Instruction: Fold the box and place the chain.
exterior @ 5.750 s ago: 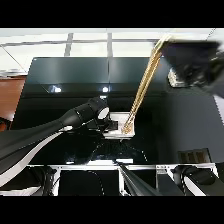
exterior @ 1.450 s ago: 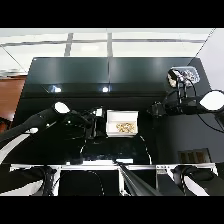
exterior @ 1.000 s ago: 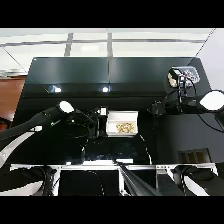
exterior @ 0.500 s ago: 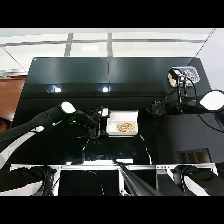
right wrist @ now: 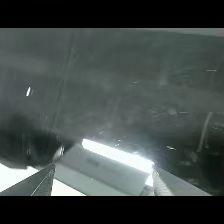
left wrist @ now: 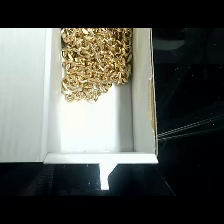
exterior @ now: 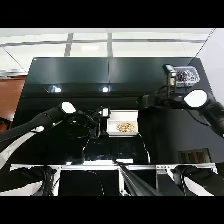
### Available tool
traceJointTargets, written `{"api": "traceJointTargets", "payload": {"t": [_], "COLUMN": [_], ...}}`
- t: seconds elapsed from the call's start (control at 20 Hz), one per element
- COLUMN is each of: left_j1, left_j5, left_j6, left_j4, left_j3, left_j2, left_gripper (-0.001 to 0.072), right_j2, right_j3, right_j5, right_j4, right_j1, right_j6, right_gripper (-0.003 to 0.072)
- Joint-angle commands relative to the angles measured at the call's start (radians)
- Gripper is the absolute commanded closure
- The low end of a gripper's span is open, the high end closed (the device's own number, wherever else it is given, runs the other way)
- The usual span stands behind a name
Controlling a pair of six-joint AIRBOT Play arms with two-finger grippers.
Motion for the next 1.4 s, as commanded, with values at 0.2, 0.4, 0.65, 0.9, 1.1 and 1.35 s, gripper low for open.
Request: {"api": "traceJointTargets", "payload": {"t": [0.2,0.4,0.65,0.9,1.1,1.35], "left_j1": [0.0,-0.002,-0.003,-0.003,-0.003,-0.003], "left_j5": [0.0,0.001,0.003,0.004,0.004,0.003], "left_j6": [0.0,0.0,0.0,0.0,0.0,0.0], "left_j4": [0.001,0.002,0.003,0.002,0.003,0.002], "left_j3": [0.0,0.0,0.0,0.0,0.0,0.0], "left_j2": [-0.001,-0.001,-0.001,-0.001,-0.001,-0.001], "left_gripper": [0.026,0.026,0.0259,0.026,0.026,0.0259], "right_j2": [-0.016,-0.016,-0.019,-0.019,-0.019,-0.019], "right_j3": [0.066,0.063,-0.017,-0.047,-0.047,-0.047], "right_j5": [0.23,0.299,0.28,0.262,0.254,0.265], "right_j4": [0.016,0.007,0.071,0.072,0.079,0.071], "right_j1": [0.094,0.092,0.107,0.109,0.109,0.109], "right_j6": [-0.616,-0.839,-0.95,-0.967,-0.967,-0.967], "right_gripper": [-0.0034,-0.0034,-0.0034,-0.0034,0.0221,0.0506]}}
